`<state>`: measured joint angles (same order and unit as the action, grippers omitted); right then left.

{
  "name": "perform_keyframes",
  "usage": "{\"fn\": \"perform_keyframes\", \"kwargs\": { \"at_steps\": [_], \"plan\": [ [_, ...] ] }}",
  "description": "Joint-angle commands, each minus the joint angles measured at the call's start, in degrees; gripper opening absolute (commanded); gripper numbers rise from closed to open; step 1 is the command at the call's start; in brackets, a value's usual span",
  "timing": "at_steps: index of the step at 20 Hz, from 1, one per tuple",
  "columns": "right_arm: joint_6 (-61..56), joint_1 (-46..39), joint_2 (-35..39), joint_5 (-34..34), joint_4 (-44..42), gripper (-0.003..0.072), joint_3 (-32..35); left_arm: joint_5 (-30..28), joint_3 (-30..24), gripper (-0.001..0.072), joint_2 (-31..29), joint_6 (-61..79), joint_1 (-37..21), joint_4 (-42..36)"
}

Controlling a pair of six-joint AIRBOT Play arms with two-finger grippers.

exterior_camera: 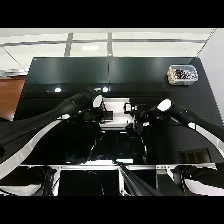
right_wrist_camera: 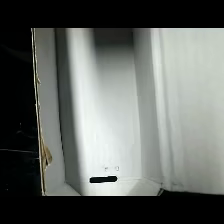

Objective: Fold the box and place the chain.

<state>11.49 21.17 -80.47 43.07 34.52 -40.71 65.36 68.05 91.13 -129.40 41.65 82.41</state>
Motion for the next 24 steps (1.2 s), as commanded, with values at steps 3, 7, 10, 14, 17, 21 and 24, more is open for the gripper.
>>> {"fn": "perform_keyframes", "kwargs": {
  "at_steps": [3, 7, 10, 14, 17, 21, 24],
  "plan": [
    [0.1, 0.0, 0.0, 0.2, 0.0, 0.0246, 0.0, -0.1, 0.2, 0.0520, 0.0, 0.2, 0.0, 0.0],
    [0.1, 0.0, 0.0, 0.2, 0.0, 0.0246, 0.0, 1.5, 0.2, 0.0504, 0.0, 0.2, 0.0, 4.1],
    [0.1, 0.0, 0.0, 0.2, 0.0, 0.0247, 0.0, -0.1, 0.2, 0.0304, 0.0, 0.2, 0.0, 4.1],
    [0.1, 0.0, 0.0, 0.2, 0.0, 0.0248, 0.0, -1.9, 0.2, 0.0028, 0.0, 0.6, 0.0, 4.1],
    [0.0, 0.0, 0.0, 0.2, 0.0, 0.0584, 0.0, -1.9, 0.2, 0.0028, 0.0, 0.6, 0.0, 4.1],
    [-4.9, -0.1, 1.6, 3.1, 2.2, 0.0620, 0.0, -1.0, 0.2, 0.0028, 0.0, 3.4, 0.0, 4.1],
    [-9.1, -0.1, 5.2, 4.8, 9.6, 0.0619, 0.0, -0.6, 0.2, 0.0028, 0.0, 3.4, 0.0, 3.9]
  ]
}}
